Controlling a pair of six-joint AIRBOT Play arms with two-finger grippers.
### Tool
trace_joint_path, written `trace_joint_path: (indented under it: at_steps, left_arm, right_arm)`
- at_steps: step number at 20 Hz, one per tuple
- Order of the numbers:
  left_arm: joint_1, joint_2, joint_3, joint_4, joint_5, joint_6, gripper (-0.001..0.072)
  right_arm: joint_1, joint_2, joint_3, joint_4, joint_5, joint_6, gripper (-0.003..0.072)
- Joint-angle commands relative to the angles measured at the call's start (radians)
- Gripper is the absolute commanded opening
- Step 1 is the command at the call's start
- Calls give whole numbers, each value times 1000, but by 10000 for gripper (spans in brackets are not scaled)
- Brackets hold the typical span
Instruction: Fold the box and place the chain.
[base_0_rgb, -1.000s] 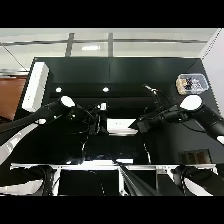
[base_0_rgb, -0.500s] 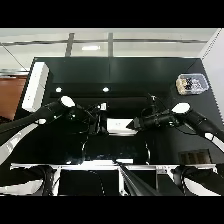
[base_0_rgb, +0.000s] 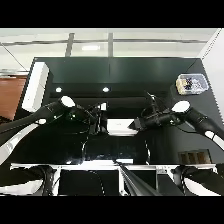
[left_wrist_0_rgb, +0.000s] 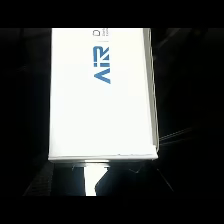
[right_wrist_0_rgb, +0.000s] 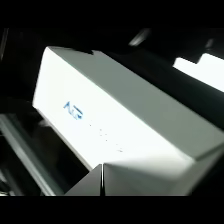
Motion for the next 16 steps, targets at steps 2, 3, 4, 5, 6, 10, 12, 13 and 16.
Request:
trace_joint_path:
  at_steps: [2, 3, 4, 5, 6, 10, 12, 13, 16]
  left_arm:
    - [9, 0, 2, 3, 3, 0, 644]
    - [16, 4, 2, 17, -2, -29, 717]
    - [23, 16, 7, 82, -21, -55, 718]
    - [26, 35, 15, 164, -48, -95, 717]
    - [26, 60, 23, 226, -70, -164, 717]
    - [15, 166, 62, 239, -179, -385, 717]
    - [-26, 183, 106, 228, -157, -468, 717]
    - [-55, 177, 140, 228, -140, -496, 717]
    - [-146, 109, 256, 227, -82, -541, 712]
  right_arm:
    - [-105, 122, 128, -90, 205, 35, 23]
    - [-152, 167, 151, -146, 242, 55, 24]
    - [-204, 215, 160, -202, 268, 72, 24]
    - [-253, 256, 159, -257, 277, 82, 23]
    - [-296, 291, 159, -312, 277, 94, 23]
    - [-417, 338, 150, -368, 249, 97, 23]
    - [-437, 338, 135, -371, 199, 97, 24]
    - [-443, 338, 131, -378, 180, 97, 24]
    - [-464, 338, 128, -378, 155, 96, 24]
